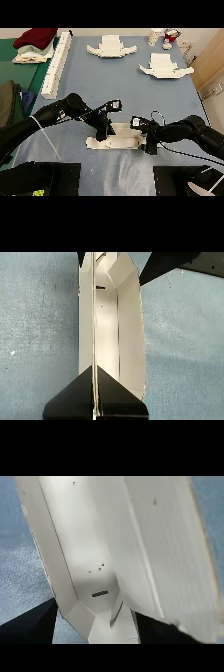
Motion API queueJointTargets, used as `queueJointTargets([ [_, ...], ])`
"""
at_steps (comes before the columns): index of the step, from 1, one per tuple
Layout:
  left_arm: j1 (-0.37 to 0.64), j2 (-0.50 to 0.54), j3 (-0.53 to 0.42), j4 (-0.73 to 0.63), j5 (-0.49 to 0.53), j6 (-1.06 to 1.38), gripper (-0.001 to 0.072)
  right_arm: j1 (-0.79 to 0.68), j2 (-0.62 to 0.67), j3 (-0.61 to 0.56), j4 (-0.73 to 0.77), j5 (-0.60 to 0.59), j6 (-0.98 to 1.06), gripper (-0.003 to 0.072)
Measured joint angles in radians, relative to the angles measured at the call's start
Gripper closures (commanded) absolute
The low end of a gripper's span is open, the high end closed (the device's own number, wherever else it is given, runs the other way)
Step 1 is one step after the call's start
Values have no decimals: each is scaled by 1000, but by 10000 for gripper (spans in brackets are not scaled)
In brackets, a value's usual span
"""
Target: Fold the box.
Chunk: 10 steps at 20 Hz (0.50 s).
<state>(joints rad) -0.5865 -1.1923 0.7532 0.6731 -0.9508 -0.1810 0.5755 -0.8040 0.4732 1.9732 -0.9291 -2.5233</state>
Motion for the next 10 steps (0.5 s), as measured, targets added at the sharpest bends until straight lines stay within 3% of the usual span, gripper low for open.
queueJointTargets([
  [5, 0, 0, 0, 0, 0, 0, 695, -101, -2, -44, 152, -7, -274, -34],
  [10, 0, 0, 0, 0, 0, 0, 695, -121, -37, -55, 188, 7, -359, -34],
])
